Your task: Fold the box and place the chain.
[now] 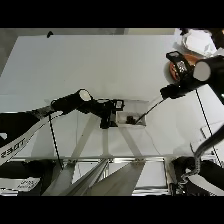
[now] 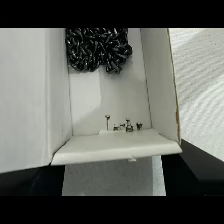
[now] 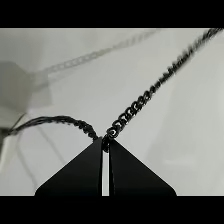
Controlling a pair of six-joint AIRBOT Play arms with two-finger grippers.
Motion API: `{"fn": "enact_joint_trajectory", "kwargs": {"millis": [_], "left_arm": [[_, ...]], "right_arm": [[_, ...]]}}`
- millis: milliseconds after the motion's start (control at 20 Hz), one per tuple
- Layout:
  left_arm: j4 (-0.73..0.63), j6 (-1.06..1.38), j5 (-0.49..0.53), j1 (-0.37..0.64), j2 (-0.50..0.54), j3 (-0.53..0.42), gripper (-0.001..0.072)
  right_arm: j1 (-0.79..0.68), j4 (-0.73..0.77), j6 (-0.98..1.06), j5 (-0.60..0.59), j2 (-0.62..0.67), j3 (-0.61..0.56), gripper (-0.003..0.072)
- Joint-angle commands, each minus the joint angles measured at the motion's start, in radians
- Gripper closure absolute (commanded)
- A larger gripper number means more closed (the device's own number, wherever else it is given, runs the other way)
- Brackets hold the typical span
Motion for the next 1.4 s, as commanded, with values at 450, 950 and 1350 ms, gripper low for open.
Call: {"fn": "enact_joint_trajectory", "kwargs": {"millis": [450,950,1350], "left_arm": [[0.000,0.000,0.000,0.000,0.000,0.001,0.0371],[0.000,0.000,0.000,0.000,0.000,0.001,0.0371],[0.000,0.000,0.000,0.000,0.000,0.001,0.0371]], "right_arm": [[0.350,0.225,0.019,0.057,0.215,0.001,0.0670],[0.452,0.259,0.047,-0.121,0.108,-0.012,0.0670],[0.452,0.234,0.145,-0.414,0.054,-0.278,0.0669]]}}
